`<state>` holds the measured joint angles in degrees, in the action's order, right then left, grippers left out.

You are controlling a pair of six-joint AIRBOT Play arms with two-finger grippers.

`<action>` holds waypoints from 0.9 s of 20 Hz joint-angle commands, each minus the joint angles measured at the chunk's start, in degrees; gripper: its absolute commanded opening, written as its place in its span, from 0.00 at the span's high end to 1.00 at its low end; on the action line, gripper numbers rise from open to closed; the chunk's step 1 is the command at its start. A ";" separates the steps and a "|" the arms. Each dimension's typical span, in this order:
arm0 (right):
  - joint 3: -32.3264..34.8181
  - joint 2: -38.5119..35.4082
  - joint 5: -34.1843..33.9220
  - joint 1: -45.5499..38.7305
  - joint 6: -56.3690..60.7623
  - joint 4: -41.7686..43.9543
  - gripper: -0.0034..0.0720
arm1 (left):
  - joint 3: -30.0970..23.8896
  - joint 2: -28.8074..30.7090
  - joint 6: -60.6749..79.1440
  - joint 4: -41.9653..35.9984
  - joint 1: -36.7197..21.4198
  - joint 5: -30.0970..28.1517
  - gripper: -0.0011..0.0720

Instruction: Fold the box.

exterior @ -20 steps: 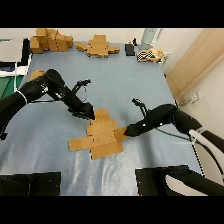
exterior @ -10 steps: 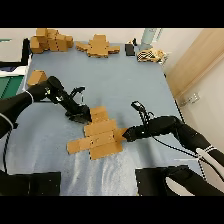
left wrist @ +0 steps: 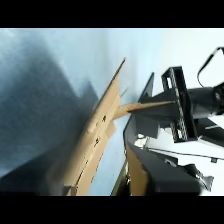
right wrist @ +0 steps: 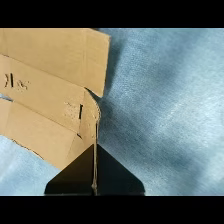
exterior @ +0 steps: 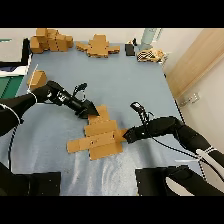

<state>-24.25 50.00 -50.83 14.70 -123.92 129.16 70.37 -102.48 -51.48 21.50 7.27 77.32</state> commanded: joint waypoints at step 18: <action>0.04 -0.04 0.83 0.07 0.04 -0.35 0.95 | -0.17 -0.39 5.70 4.11 0.92 4.61 0.91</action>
<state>-24.23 50.00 -50.41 14.72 -123.92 128.75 70.22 -102.83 -47.24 25.04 7.99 82.59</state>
